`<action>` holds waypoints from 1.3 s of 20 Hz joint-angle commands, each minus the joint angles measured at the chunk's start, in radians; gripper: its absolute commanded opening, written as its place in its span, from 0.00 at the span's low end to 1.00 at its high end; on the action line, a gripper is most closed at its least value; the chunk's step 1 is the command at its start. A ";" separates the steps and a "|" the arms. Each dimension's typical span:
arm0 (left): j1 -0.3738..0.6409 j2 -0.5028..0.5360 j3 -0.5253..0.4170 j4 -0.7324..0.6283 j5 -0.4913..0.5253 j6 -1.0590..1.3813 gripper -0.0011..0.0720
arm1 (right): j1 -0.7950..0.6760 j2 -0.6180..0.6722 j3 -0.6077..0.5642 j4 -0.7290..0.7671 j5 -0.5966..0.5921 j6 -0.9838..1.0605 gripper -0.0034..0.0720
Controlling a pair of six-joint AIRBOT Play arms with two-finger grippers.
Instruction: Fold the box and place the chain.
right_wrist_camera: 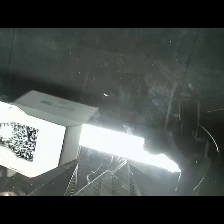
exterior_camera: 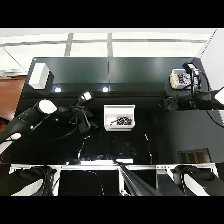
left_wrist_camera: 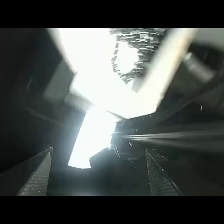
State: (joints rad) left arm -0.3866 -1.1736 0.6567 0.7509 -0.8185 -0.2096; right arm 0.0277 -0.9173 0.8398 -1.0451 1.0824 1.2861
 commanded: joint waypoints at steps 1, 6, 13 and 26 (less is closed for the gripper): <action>-0.080 -0.003 0.003 -0.008 0.121 0.365 0.99 | 0.000 0.000 0.001 0.000 -0.015 0.000 0.53; -0.023 -0.111 0.070 -0.056 -0.005 0.337 0.99 | 0.000 0.000 0.001 0.000 -0.018 0.000 0.53; -0.005 -0.176 0.082 -0.146 -0.058 0.394 0.99 | 0.000 0.000 0.001 0.000 -0.017 0.000 0.53; -0.050 -0.241 0.084 -0.216 0.022 0.457 1.00 | 0.009 0.000 0.001 -0.001 -0.043 -0.001 0.53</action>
State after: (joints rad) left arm -0.4194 -1.4052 0.7387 0.5438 -0.8227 0.2340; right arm 0.0303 -0.9173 0.8398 -1.0451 1.0561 1.2854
